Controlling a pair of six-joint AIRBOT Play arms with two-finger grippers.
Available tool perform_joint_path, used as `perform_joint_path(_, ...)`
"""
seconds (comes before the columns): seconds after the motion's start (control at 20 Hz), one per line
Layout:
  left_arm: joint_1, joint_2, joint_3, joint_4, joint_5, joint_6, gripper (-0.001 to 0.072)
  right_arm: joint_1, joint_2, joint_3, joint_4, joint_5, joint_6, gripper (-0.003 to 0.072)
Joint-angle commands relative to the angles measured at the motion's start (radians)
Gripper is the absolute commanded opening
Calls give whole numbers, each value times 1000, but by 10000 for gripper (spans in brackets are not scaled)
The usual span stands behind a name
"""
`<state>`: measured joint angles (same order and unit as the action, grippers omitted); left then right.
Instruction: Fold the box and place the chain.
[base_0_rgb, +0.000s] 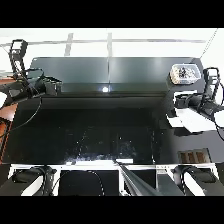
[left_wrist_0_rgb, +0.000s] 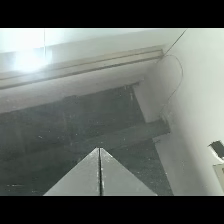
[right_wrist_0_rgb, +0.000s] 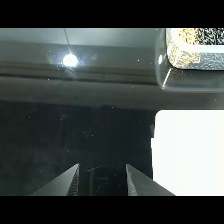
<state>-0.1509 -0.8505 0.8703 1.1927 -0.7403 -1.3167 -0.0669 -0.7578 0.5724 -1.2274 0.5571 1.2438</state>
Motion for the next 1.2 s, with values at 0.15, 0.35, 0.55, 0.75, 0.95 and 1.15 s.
perform_joint_path(0.15,0,0,0,0,0,0,27,0,1,0,0,0,0,349)
perform_joint_path(0.35,0,0,0,0,0,0,27,1,1,0,0,0,0,350)
perform_joint_path(0.55,0,0,0,0,0,0,27,0,1,0,0,0,0,350)
perform_joint_path(0.75,0,0,0,0,0,0,27,0,1,0,2,0,2,349)
perform_joint_path(0.95,0,0,0,-8,30,0,28,1,1,0,51,-41,2,349)
perform_joint_path(1.15,-3,0,0,-24,100,0,28,0,-19,-1,66,-186,1,706)
